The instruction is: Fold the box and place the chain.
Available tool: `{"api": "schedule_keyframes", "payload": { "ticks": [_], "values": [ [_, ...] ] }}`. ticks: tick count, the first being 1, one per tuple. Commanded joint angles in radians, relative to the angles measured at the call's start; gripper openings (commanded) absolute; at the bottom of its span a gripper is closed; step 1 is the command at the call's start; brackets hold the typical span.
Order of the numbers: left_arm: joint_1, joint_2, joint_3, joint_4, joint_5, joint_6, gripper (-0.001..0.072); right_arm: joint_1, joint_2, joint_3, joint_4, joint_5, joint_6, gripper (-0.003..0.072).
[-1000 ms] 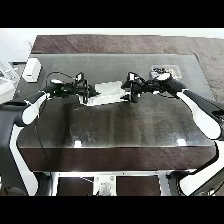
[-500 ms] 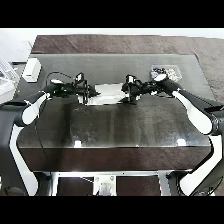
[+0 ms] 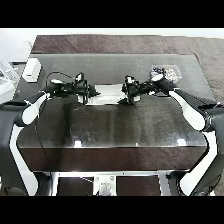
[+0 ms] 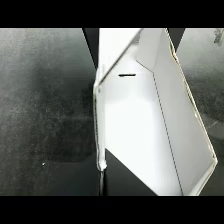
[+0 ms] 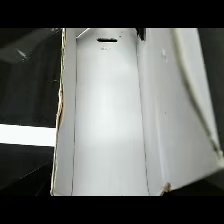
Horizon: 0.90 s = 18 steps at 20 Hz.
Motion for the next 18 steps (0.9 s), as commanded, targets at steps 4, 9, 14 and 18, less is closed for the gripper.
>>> {"api": "schedule_keyframes", "payload": {
  "ticks": [4, 9, 14, 18],
  "values": [
    [0.0, 0.0, 0.001, 0.0, 0.0, 0.0, 0.0021, 0.003, -0.026, 0.008, 0.0, 0.029, -0.002, 0.0641],
    [0.0, 0.0, 0.001, 0.0, 0.001, 0.0, 0.0021, 0.003, -0.029, 0.014, 0.002, 0.028, -0.005, 0.064],
    [0.0, 0.0, 0.001, 0.0, 0.001, 0.0, 0.0021, 0.003, -0.034, 0.021, 0.002, 0.029, -0.005, 0.064],
    [0.0, 0.0, 0.001, 0.0, 0.001, 0.0, 0.0021, 0.003, -0.035, 0.021, 0.002, 0.029, -0.005, 0.0637]
  ]
}}
